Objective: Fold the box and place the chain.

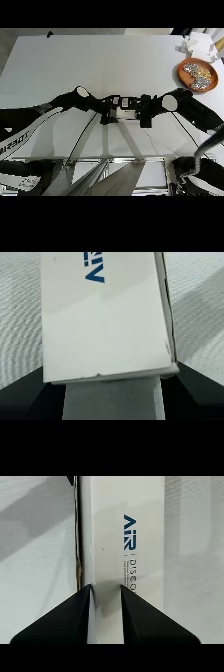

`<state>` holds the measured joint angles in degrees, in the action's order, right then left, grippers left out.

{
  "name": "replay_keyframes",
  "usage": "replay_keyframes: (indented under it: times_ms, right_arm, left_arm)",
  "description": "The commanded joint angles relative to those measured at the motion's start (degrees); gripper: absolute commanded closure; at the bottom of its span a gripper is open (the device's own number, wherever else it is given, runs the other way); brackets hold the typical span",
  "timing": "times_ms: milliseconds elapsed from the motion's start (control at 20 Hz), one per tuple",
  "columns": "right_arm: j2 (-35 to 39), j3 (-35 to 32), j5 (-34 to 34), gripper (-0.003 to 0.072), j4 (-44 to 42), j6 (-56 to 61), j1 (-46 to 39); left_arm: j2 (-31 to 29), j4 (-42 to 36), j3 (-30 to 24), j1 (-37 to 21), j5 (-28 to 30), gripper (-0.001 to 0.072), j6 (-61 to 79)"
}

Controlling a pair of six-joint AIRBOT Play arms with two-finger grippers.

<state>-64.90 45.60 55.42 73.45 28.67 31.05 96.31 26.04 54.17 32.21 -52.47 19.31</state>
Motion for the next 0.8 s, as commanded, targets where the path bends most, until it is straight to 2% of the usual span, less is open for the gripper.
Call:
replay_keyframes:
  times_ms: [0, 50, 350, 400, 450, 750]
  right_arm:
    - [0.0, -0.1, 0.7, 0.0410, -0.4, 0.0, 0.1]
    - [0.0, -0.1, 0.6, 0.0389, -0.4, 0.0, 0.1]
    - [1.1, -0.1, -1.6, 0.0383, -0.4, 0.0, 0.1]
    - [1.5, -0.1, -1.9, 0.0334, -0.4, 0.0, 0.1]
    - [2.0, -0.1, -1.9, 0.0327, -0.5, 0.0, 0.1]
    - [3.7, -0.1, -1.8, 0.0333, -4.7, 0.0, 0.0]
  left_arm:
    - [0.0, -0.1, 0.0, 0.0, 0.0, 0.0504, -0.2]
    - [0.0, -0.1, 0.0, 0.0, 0.0, 0.0504, -0.2]
    - [0.0, -0.1, 0.0, 0.0, -0.1, 0.0504, -0.2]
    - [0.0, -0.1, 0.0, 0.0, 0.0, 0.0504, -0.2]
    - [0.0, -0.1, 0.0, 0.0, -0.1, 0.0504, -0.2]
    - [0.0, -0.1, 0.0, 0.0, -0.1, 0.0504, -0.2]
